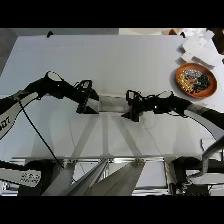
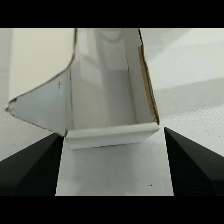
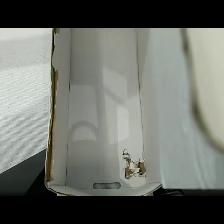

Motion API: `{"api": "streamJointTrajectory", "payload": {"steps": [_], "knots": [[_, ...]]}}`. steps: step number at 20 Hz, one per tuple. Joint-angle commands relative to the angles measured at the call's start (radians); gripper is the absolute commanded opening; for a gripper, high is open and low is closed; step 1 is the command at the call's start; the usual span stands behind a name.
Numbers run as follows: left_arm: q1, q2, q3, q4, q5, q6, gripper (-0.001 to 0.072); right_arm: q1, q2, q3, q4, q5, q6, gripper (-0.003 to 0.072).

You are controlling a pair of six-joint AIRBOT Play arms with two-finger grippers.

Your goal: Fold the box and place the chain.

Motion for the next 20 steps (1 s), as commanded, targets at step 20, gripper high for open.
{"api": "streamJointTrajectory", "payload": {"steps": [20], "knots": [[-0.067, 0.004, -0.118, -0.063, 0.189, -0.077, 0.0695, 0.000, 0.000, 0.000, 0.001, 0.000, 0.001, 0.0519]]}}
